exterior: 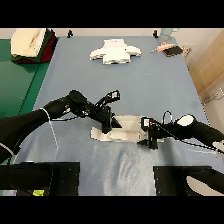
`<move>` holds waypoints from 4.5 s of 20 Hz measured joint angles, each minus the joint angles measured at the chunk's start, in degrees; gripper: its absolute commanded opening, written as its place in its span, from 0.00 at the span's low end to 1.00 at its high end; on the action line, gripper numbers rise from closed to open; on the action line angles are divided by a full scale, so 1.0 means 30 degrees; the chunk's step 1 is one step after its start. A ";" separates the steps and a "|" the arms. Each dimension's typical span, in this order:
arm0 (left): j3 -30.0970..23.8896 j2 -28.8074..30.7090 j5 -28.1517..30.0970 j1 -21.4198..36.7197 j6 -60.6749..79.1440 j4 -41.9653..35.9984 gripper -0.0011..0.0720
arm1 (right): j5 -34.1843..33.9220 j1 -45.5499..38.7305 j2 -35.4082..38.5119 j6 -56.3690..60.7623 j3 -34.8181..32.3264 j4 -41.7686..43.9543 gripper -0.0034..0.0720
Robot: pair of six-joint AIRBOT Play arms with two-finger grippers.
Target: Fold the box.
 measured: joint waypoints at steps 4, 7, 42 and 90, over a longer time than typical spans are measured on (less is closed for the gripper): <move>0.0000 0.0000 0.0007 0.0000 0.0000 0.0000 0.04 | -0.0102 0.0000 0.0444 0.0146 0.0007 -0.0270 0.85; 0.0000 0.0000 0.0029 0.0007 0.0000 -0.0007 0.04 | -0.0087 -0.0007 0.0678 0.0270 0.0000 0.0066 0.85; 0.0000 0.0000 -0.0022 0.0007 0.0007 0.0007 0.04 | -0.0109 -0.0015 0.0838 -0.0430 -0.1209 0.2885 0.73; -0.0007 0.0350 -0.0073 0.0182 -0.0984 -0.0423 0.99 | -0.0546 -0.0007 0.0831 -0.1107 -0.1209 0.2557 0.73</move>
